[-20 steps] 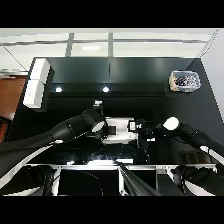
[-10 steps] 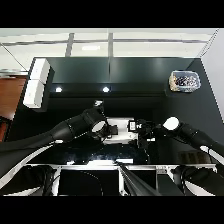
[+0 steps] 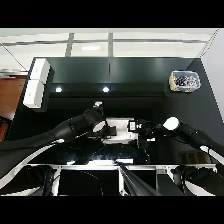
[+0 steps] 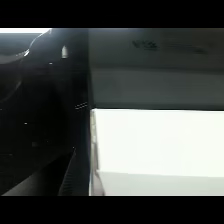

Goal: Fold the box and place the chain.

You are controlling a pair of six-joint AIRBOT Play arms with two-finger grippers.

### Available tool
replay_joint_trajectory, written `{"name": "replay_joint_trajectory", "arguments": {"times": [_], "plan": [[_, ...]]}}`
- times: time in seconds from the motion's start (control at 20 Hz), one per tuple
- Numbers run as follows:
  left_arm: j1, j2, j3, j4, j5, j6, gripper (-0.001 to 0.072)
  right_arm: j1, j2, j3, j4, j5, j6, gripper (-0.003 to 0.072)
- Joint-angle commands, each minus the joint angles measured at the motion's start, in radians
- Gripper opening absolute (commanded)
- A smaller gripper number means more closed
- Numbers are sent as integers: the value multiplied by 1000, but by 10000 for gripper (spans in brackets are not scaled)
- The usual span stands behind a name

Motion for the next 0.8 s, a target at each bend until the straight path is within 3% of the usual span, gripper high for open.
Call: {"name": "replay_joint_trajectory", "arguments": {"times": [0.0,0.75], "plan": [[-2,-15,0,-3,1,0,351,1,-1,0,0,0,0,246],[1,-18,6,-5,-7,0,351,1,-1,0,0,0,0,246]]}}
